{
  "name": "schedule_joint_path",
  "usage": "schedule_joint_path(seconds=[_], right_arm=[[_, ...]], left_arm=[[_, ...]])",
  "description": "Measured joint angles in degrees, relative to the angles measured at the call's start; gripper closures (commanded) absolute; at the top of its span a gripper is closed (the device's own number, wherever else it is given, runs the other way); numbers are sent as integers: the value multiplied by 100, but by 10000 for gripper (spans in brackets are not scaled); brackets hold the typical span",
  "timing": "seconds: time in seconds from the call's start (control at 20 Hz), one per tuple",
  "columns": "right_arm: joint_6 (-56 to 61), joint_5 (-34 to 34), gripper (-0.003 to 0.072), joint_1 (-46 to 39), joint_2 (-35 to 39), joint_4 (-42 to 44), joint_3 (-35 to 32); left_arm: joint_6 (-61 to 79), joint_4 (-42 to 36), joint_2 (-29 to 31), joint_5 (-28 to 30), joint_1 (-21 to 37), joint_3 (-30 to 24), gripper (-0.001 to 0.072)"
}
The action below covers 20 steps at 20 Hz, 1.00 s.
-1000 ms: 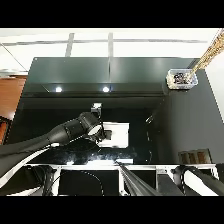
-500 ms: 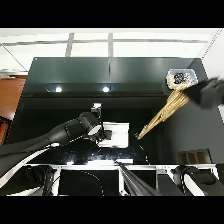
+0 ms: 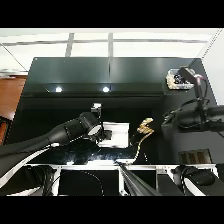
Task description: Fold the box and place the chain.
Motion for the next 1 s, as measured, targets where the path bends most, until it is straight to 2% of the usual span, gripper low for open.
schedule_joint_path(seconds=[0.5, 0.75, 1.0], right_arm=[[-210, -1040, 646, 1303, -1108, 540, -140], [-396, -1281, 646, 1388, -1410, 848, -46], [-380, -1067, 646, 1176, -1467, 1001, 610]], left_arm=[[0, 2, 0, 0, 0, 0, 679], [0, 2, 0, 0, 0, 0, 679], [0, 2, 0, -2, 0, 0, 679]])
